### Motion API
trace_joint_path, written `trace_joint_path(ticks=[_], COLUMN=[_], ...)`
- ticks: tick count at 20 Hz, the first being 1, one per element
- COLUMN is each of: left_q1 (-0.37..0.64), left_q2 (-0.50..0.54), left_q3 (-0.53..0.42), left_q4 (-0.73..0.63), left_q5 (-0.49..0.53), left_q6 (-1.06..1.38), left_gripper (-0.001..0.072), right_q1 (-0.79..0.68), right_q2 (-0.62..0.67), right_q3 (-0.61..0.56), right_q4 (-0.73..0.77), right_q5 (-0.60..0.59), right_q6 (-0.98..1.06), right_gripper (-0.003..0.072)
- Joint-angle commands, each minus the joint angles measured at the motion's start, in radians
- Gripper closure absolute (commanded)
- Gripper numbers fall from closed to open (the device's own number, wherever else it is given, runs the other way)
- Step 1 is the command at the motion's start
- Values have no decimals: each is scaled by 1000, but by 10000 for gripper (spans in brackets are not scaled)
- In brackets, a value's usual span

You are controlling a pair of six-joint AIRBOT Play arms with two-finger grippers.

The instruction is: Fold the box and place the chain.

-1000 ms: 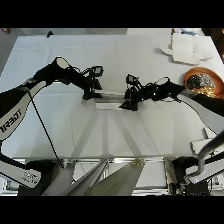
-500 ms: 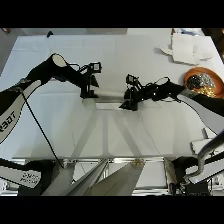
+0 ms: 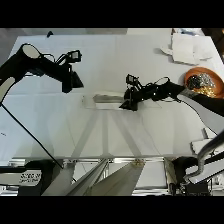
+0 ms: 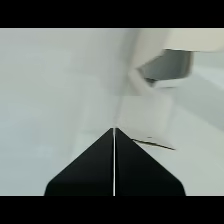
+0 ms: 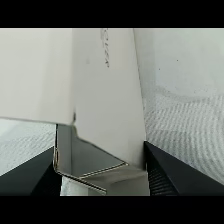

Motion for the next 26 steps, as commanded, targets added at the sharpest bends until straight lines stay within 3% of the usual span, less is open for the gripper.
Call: trace_joint_path(ticks=[1,6,9,14,18,26], left_q1=[-27,-187,-245,-200,-155,-146], left_q2=[26,26,25,25,13,-129], left_q3=[-23,-126,-147,-147,-147,-147], left_q4=[1,-51,-77,-222,-237,-279], left_q5=[-184,-143,27,292,472,476], left_q6=[-30,-44,-85,-155,-276,-313], left_gripper=[703,703,703,701,702,701], right_q1=[0,0,0,0,0,0], right_q2=[-1,-1,-1,-1,-1,-1], right_q3=[0,0,0,0,0,0], right_q4=[0,0,0,0,0,0], right_q5=[0,0,0,0,0,0], right_q6=[0,0,0,0,0,0], right_gripper=[379,379,379,379,379,379])
